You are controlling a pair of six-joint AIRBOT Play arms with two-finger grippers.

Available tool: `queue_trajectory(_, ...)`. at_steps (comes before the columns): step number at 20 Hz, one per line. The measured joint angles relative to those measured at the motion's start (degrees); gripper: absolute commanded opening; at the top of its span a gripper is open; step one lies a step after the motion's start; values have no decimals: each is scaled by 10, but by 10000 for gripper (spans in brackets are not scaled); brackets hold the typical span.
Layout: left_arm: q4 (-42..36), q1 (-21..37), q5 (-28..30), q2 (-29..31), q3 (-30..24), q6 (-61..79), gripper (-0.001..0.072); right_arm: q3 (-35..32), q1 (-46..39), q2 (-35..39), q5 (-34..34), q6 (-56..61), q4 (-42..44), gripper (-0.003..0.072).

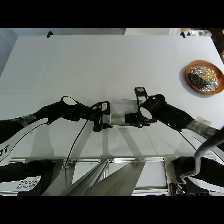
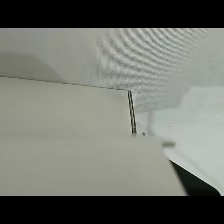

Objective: Fold the box and place the chain.

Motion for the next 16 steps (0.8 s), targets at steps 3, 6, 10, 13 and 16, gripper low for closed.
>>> queue_trajectory(3,0,0,0,0,0,0,207,1,-1,39,3,-22,-2,414)
queue_trajectory(6,0,0,0,0,0,0,207,9,-2,80,27,-84,-4,625)
queue_trajectory(10,0,0,0,0,0,0,207,66,-22,123,116,-203,-23,591)
queue_trajectory(13,0,0,0,0,0,0,207,132,-93,135,167,-276,-70,565)
queue_trajectory(16,0,0,0,0,0,0,207,184,-223,134,164,-349,-102,480)
